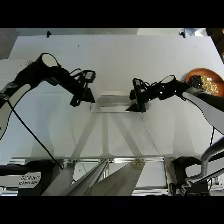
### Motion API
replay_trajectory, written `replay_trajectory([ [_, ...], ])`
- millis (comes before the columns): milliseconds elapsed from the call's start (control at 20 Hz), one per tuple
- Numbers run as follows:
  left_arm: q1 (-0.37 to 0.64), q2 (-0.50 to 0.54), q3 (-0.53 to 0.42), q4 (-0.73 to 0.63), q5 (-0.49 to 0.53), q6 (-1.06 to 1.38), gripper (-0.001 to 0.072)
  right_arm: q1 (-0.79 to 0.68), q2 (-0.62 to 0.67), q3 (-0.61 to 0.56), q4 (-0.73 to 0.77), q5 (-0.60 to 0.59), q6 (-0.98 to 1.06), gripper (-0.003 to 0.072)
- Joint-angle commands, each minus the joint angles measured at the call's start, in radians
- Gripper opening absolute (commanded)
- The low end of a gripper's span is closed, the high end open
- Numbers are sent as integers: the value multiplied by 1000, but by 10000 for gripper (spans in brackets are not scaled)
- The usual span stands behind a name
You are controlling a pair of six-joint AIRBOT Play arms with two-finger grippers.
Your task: Fold the box and place the chain.
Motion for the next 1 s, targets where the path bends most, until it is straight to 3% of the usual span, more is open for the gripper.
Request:
replay_trajectory([
  [0,-75,-4,0,-29,118,0,6,0,0,1,0,0,0,500],
  [200,-78,-18,0,-131,358,0,9,0,0,1,0,0,0,500],
  [400,-66,-42,0,-181,510,-6,9,0,0,1,0,0,0,500],
  [750,-63,-153,0,-179,518,-119,7,0,0,1,0,0,0,500],
  [950,-63,-165,0,-180,518,-143,7,0,0,1,0,0,0,500],
])
